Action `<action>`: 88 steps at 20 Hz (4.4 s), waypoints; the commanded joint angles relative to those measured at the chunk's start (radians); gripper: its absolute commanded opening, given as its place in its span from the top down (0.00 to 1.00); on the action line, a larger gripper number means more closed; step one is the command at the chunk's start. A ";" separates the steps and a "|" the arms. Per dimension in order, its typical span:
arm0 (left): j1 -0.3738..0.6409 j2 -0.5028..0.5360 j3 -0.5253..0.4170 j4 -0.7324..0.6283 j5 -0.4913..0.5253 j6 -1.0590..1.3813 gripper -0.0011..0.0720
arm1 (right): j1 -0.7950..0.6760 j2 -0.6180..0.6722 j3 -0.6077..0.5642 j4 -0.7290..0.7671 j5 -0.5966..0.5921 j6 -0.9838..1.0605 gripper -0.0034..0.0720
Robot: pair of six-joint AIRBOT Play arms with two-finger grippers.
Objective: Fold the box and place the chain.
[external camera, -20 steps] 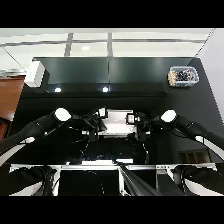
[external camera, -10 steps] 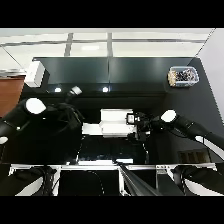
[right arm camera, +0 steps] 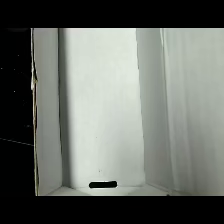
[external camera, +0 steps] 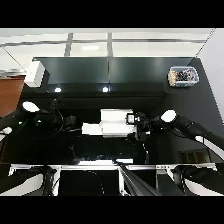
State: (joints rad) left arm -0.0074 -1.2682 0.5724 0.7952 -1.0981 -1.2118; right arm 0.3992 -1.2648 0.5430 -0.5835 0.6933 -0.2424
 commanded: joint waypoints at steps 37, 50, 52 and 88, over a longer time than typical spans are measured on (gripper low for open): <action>-0.383 -0.092 0.230 -0.109 0.000 -0.044 0.25 | 0.000 0.000 0.000 0.000 0.001 0.000 0.72; -0.488 -0.092 0.293 0.009 0.118 -0.293 0.25 | 0.000 0.000 0.000 0.000 0.000 0.000 0.72; -0.489 -0.092 0.294 0.009 0.119 -0.319 0.25 | 0.000 0.000 0.000 0.000 0.000 0.000 0.72; -0.841 -0.258 0.555 0.706 -0.059 -1.152 0.95 | 0.000 0.000 0.000 0.000 0.001 0.000 0.72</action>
State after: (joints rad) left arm -0.8459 -1.5246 1.1255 1.5185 -1.1721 -2.3482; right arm 0.3992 -1.2652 0.5430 -0.5831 0.6949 -0.2405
